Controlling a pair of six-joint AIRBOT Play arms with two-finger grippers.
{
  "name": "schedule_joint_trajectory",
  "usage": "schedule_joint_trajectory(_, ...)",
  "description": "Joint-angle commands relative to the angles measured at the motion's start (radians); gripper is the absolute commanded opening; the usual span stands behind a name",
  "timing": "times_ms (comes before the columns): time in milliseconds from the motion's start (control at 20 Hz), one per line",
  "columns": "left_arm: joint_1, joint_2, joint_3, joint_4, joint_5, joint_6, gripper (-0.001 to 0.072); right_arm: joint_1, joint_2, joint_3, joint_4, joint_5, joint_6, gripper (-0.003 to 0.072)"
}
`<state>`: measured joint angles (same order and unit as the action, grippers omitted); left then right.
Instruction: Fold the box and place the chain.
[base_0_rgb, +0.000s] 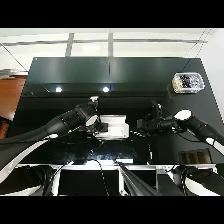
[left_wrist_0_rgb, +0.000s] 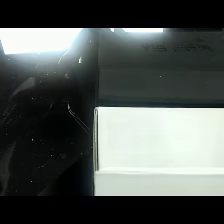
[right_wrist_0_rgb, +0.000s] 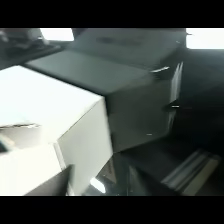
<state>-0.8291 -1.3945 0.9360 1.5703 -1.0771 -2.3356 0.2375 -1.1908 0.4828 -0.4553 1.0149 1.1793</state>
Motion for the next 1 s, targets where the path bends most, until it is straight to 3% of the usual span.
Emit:
schedule_joint_trajectory(0,0.0,-0.001,0.0,0.001,-0.001,0.002,0.0032,0.005,-0.002,0.02,0.035,0.063,-0.04,0.0712)
schedule_joint_trajectory(300,0.0,-0.001,0.0,0.0,-0.002,0.002,0.0032,0.109,-0.002,0.068,0.033,0.013,-0.016,0.0702)
schedule_joint_trajectory(350,0.0,-0.001,0.0,0.0,-0.004,0.002,0.0032,0.134,-0.002,0.074,0.032,-0.016,-0.009,0.0609)
schedule_joint_trajectory(500,0.0,-0.001,0.0,0.002,-0.005,0.002,0.0032,0.204,-0.002,0.111,0.018,-0.092,0.069,0.0596)
schedule_joint_trajectory(700,0.0,-0.001,0.0,0.001,-0.012,0.002,0.0032,0.3,-0.002,0.2,-0.29,-0.134,0.363,0.0596)
schedule_joint_trajectory(950,0.0,-0.001,0.0,0.002,-0.025,0.002,0.0032,0.365,-0.002,0.276,-0.459,-0.132,0.544,0.0539)
